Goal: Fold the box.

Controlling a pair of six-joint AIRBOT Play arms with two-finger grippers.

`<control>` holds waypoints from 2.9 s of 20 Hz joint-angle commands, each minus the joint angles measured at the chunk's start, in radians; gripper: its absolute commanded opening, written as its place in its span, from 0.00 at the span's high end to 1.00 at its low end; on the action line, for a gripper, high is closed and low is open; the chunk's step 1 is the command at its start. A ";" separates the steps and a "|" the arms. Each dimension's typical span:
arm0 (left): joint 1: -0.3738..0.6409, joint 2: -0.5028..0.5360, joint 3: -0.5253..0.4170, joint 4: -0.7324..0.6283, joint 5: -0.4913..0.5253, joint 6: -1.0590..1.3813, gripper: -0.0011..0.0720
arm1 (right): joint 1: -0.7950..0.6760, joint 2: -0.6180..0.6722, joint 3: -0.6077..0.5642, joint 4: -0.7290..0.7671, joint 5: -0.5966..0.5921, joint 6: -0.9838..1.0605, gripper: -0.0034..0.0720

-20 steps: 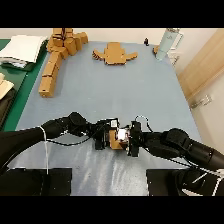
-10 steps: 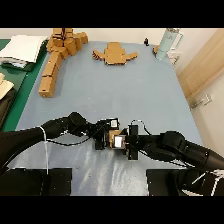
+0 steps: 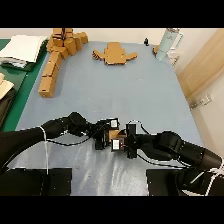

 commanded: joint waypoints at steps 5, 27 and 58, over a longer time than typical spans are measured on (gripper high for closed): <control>0.001 0.000 0.000 0.000 0.000 0.000 0.27 | 0.034 -0.001 0.000 -0.018 0.000 -0.003 0.43; 0.001 0.000 0.000 0.000 0.000 0.000 0.27 | 0.036 0.026 0.000 -0.029 -0.031 -0.002 0.29; 0.001 0.000 0.000 0.000 0.000 0.000 0.27 | 0.038 0.069 0.005 -0.013 -0.024 -0.003 0.18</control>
